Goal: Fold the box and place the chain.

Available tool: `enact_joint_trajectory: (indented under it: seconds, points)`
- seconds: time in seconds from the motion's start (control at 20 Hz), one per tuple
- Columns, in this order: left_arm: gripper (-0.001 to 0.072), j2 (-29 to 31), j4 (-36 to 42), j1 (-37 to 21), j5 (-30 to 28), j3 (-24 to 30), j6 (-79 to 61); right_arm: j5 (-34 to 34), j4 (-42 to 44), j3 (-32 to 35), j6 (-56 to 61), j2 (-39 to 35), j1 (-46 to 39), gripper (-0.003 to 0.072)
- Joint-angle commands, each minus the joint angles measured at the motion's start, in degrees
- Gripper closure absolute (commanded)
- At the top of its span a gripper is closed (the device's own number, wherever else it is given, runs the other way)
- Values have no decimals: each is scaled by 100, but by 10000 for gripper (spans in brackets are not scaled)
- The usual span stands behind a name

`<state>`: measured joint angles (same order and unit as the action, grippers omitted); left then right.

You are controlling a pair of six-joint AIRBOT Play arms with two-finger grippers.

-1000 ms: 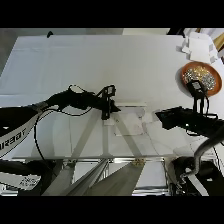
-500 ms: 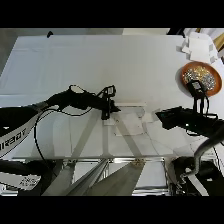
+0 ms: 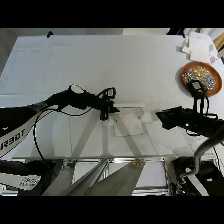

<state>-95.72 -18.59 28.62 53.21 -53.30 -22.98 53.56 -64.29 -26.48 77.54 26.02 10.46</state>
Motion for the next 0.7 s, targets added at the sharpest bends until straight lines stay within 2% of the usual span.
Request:
enact_joint_trajectory:
  seconds: [0.0,0.2,0.65]
  points:
    - [706,33,-234,2,192,-68,20,0,0,0,2,-4,7,347]
    - [706,33,-667,2,227,-271,229,2,0,-2,2,-4,7,347]
    - [705,28,-957,4,232,-284,247,0,0,0,0,-4,7,347]
